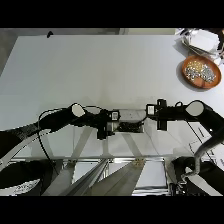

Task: Fold the box and place the chain.

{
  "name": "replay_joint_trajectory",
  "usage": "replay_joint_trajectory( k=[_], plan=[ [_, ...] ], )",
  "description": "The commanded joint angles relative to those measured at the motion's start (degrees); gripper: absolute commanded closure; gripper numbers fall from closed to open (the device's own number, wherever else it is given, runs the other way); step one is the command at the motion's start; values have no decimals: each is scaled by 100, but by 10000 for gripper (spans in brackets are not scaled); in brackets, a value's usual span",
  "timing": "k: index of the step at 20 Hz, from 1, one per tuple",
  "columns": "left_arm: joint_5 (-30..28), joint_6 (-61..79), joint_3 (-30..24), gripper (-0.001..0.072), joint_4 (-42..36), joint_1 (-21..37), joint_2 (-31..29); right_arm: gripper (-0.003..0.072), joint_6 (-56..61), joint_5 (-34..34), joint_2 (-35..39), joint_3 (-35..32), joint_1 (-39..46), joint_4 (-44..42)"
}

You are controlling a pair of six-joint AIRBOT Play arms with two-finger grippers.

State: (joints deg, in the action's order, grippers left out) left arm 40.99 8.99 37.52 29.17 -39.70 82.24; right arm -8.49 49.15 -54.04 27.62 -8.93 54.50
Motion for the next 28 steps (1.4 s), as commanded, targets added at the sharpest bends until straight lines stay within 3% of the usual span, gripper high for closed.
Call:
replay_joint_trajectory(
  k=[1, 3, 7, 10, 14, 19, 24, 27, 28],
  plan=[
    [0, 0, -2, 397, 2, -2, 4, 676, 435, 693, 901, 4, -76, -33],
    [0, 0, -2, 397, 2, -2, 4, 676, 855, 859, 1379, 7, -299, -238],
    [0, 0, 0, 397, 2, -2, 4, 677, 1029, 566, 1989, 9, -986, -1078],
    [-2, 0, 0, 397, 2, -2, 4, 676, 1596, -186, 2015, 11, -1587, -1606],
    [0, 0, -2, 397, 2, -2, 4, 676, 2334, -1174, 1880, 11, -2166, -1679],
    [-2, 0, 0, 397, 2, -2, 4, 676, 3287, -1167, 1106, 11, -2218, -1222],
    [0, 0, 0, 397, 2, -2, 4, 672, 3427, -780, 459, 11, -2218, -1231],
    [0, 0, 0, 397, 2, -2, 4, 514, 3620, -658, 442, 70, -2212, -1217],
    [-2, 0, -2, 397, 2, -2, 4, 505, 3751, -387, 439, 236, -2164, -1132]
  ],
)
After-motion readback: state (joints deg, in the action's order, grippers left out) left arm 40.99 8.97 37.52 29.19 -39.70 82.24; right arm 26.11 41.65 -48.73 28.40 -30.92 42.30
